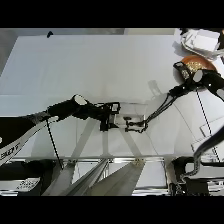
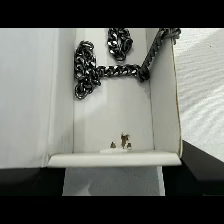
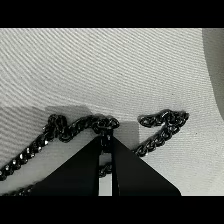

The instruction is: Fold the box and place the chain.

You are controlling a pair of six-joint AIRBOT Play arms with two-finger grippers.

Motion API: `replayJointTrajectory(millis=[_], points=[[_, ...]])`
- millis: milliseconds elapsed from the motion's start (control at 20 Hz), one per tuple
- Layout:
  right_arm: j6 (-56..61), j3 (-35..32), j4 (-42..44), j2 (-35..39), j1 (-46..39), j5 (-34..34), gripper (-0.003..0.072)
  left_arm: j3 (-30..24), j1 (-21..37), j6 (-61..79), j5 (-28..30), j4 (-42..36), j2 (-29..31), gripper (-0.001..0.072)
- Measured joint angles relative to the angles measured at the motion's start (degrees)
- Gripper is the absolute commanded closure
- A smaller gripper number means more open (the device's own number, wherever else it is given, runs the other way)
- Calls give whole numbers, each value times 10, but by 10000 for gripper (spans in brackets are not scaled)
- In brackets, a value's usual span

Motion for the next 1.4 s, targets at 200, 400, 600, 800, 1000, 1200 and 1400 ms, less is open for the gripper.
replayJointTrajectory(millis=[200,400,600,800,1000,1200,1400], points=[[-9,0,18,62,0,47,676,0,0,0,0,0,0,377],[-43,1,104,151,0,116,677,0,0,0,-1,0,0,377],[-83,0,219,254,5,216,676,0,0,0,-3,0,0,377],[-99,1,282,354,66,301,676,0,0,0,-4,0,0,377],[-90,0,304,420,174,315,676,0,0,0,-7,0,0,377],[-68,0,309,441,275,281,676,0,0,0,-8,0,0,377],[-52,0,309,440,346,220,676,0,0,0,-8,0,0,377]])
